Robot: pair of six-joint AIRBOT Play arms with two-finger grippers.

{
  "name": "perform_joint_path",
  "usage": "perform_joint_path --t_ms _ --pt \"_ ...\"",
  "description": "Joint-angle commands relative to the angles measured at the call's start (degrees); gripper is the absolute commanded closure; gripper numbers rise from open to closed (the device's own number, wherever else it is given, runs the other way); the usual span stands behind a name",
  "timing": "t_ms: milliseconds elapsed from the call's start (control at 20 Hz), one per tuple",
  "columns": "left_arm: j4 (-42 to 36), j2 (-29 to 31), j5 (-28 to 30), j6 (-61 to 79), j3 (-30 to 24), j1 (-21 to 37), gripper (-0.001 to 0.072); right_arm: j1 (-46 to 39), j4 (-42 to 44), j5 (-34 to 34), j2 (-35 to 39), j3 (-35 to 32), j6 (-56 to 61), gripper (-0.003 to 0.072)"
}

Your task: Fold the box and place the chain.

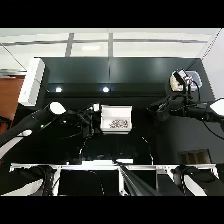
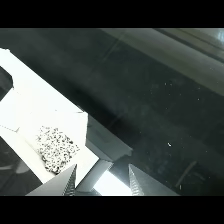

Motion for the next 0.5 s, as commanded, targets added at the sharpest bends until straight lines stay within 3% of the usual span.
perform_joint_path --t_ms 0,450 --pt "-1.7 -2.8 0.0 1.8 1.4 1.4 -0.0004 0.0 -0.1 0.0 0.0 0.1 0.0 0.0305" --pt "-3.6 -3.6 0.6 15.7 1.4 1.5 -0.0003 0.0 -0.1 -0.2 0.0 0.1 0.0 0.0305"
